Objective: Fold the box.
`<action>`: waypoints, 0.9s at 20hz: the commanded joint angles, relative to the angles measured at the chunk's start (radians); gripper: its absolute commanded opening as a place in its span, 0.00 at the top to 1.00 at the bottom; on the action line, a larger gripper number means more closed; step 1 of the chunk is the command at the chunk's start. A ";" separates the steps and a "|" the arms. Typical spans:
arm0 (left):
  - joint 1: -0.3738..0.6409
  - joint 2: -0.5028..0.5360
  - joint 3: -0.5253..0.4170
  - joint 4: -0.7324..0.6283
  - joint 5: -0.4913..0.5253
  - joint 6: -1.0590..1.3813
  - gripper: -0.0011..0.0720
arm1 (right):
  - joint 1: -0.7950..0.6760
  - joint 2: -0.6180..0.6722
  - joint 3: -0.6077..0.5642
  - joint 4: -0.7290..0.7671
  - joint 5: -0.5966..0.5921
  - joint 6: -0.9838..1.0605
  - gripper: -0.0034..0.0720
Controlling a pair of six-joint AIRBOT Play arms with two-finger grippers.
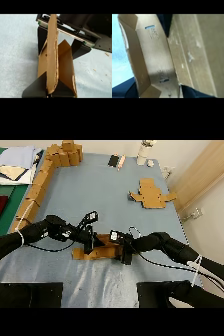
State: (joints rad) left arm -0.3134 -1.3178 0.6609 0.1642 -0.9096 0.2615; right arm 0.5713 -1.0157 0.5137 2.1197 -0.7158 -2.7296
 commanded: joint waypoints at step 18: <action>0.001 -0.015 0.000 0.043 -0.047 -0.026 0.97 | 0.037 -0.030 -0.002 -0.002 -0.018 0.005 0.06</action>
State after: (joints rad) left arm -0.3126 -1.3235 0.6609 0.2062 -0.9398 0.2382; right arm 0.5926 -1.0428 0.5121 2.1174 -0.7414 -2.7243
